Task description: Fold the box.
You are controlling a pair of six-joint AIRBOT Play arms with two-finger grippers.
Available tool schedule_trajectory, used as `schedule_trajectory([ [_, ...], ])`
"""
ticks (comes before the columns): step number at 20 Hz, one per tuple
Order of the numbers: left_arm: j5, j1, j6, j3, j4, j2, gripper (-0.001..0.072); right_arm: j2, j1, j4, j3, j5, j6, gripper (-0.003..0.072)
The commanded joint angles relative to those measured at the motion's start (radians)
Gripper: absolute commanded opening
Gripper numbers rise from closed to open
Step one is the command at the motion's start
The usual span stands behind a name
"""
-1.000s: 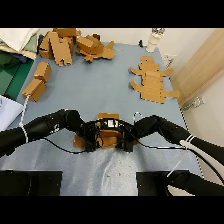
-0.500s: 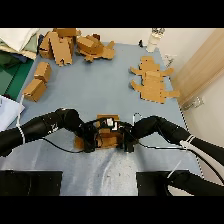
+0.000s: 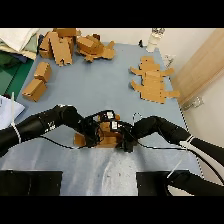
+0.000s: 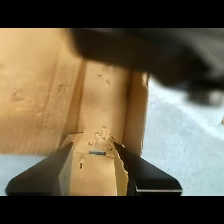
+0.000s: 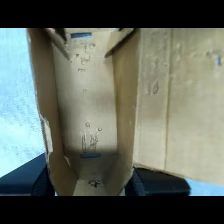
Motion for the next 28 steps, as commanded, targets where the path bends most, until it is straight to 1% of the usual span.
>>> schedule_trajectory([
  [1,-0.051,0.065,-0.081,0.008,0.044,0.033,0.0402,0.000,0.000,0.001,0.000,-0.004,0.000,0.0463],
  [5,-0.191,0.208,-0.201,0.008,0.137,0.116,0.0402,0.000,0.000,0.001,0.000,-0.004,0.000,0.0462],
  [8,-0.299,0.315,-0.280,0.008,0.146,0.179,0.0401,0.000,0.000,0.001,0.000,-0.004,0.000,0.0463],
  [10,-0.329,0.372,-0.349,0.006,0.155,0.211,0.0398,0.000,0.000,0.001,0.000,-0.004,0.000,0.0463],
  [11,-0.330,0.401,-0.417,0.001,0.154,0.222,0.0228,0.000,0.000,0.001,0.000,-0.004,0.000,0.0463],
  [12,-0.339,0.427,-0.468,-0.006,0.154,0.226,0.0042,0.000,0.000,0.001,0.000,-0.004,0.000,0.0463],
  [13,-0.341,0.447,-0.540,-0.018,0.154,0.225,0.0015,0.000,0.000,0.001,0.000,-0.003,0.000,0.0463],
  [15,-0.318,0.476,-0.726,-0.064,0.153,0.224,0.0014,0.000,0.000,0.001,0.000,-0.004,0.000,0.0463],
  [17,-0.290,0.485,-0.814,-0.137,0.100,0.223,0.0014,0.000,0.000,0.001,0.000,-0.004,0.000,0.0463],
  [19,-0.264,0.486,-0.797,-0.221,-0.040,0.218,0.0014,0.000,0.000,0.001,0.000,-0.004,0.000,0.0463],
  [21,-0.232,0.485,-0.756,-0.281,-0.158,0.217,0.0014,0.000,0.000,0.001,0.000,-0.004,0.000,0.0463],
  [22,-0.214,0.476,-0.750,-0.299,-0.196,0.217,0.0014,0.000,0.000,0.001,0.000,-0.004,0.000,0.0463],
  [24,-0.183,0.433,-0.764,-0.316,-0.225,0.217,0.0014,0.000,0.000,0.001,0.000,-0.004,0.000,0.0463],
  [28,-0.098,0.341,-0.848,-0.327,-0.224,0.216,0.0014,0.000,0.000,0.001,0.000,-0.004,0.000,0.0463],
])
